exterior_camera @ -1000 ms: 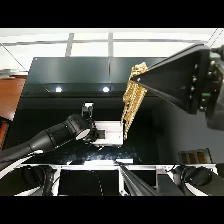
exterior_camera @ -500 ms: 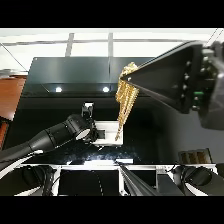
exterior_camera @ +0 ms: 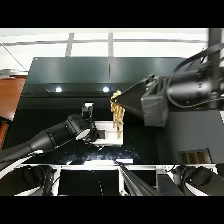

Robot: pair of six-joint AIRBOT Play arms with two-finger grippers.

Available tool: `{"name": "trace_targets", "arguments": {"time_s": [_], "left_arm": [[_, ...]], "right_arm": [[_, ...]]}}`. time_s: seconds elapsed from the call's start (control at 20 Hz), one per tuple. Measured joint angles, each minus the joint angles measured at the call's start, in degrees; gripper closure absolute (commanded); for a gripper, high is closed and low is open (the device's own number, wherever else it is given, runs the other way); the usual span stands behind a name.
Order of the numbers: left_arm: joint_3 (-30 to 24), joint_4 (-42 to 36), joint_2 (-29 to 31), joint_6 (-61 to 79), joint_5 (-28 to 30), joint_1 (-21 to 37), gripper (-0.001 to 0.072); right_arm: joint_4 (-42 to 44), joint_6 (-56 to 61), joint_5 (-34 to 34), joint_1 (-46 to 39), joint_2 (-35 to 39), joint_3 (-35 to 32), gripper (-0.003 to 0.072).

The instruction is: Fold the box and place the chain.

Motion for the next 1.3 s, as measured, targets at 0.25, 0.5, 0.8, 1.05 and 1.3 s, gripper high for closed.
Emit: {"name": "trace_targets", "arguments": {"time_s": [0.25,0.5,0.8,1.05,1.3], "left_arm": [[0.0,0.0,0.0,0.0,0.0,0.0,0.0682],[0.0,0.0,0.0,0.0,0.0,0.0,0.0682],[0.0,0.0,0.0,0.0,-0.1,0.0,0.0682],[0.0,0.0,0.0,0.0,-0.1,0.0,0.0681],[0.0,0.0,0.0,0.0,-0.1,0.0,0.0682]], "right_arm": [[-0.9,0.0,-0.9,0.7,0.0,-3.0,0.0665],[-5.2,2.3,1.0,0.8,0.1,-3.6,0.0665],[-9.2,4.4,8.2,1.4,0.2,-4.3,0.0664],[-7.1,4.9,6.8,5.0,0.1,-9.2,0.0664],[-6.4,5.0,-1.8,7.2,-0.2,-12.5,0.0664]]}}
